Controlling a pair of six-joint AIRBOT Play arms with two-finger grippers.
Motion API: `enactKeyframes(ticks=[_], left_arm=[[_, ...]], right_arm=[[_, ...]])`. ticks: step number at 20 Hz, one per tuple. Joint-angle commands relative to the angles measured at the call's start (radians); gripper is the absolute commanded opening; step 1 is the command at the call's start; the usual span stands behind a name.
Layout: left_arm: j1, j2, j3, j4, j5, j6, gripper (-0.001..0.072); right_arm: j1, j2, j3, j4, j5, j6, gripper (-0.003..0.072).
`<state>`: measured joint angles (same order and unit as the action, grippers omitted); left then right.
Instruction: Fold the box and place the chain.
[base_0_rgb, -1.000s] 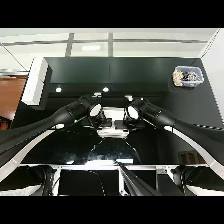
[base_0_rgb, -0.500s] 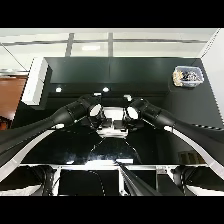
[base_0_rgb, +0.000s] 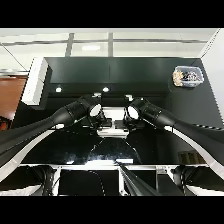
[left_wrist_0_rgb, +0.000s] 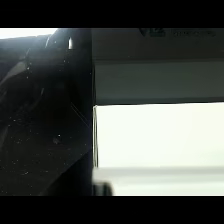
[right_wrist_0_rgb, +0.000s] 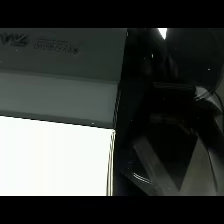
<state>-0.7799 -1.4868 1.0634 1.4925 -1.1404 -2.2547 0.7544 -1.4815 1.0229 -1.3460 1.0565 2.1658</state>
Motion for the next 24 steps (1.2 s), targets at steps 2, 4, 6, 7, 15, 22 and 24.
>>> enactKeyframes(ticks=[2,4,6,7,15,22,24], left_arm=[[0.001,-0.001,0.000,0.006,0.006,0.006,0.0026],[0.001,-0.001,0.000,0.006,0.006,0.006,0.0026],[0.001,-0.001,0.000,0.006,0.006,0.006,0.0026],[0.001,-0.001,0.000,0.006,0.006,0.006,0.0026],[0.001,-0.001,0.000,0.007,0.006,0.006,0.0026],[0.001,-0.001,0.000,0.010,0.006,0.006,0.0026],[0.001,-0.001,0.000,0.010,0.006,0.006,0.0026]], right_arm=[[0.000,0.000,0.001,0.002,-0.006,-0.027,0.0021],[0.000,0.000,0.001,0.002,-0.008,-0.027,0.0025],[0.000,0.003,0.001,0.000,-0.010,-0.027,0.0369],[0.000,0.013,0.001,-0.010,-0.009,-0.027,0.0507],[-0.027,0.278,0.001,-0.107,0.021,-0.167,0.0490],[-0.169,0.538,-0.001,-0.709,0.139,-0.185,0.0490],[-0.280,0.537,-0.036,-0.827,0.061,-0.203,0.0491]])
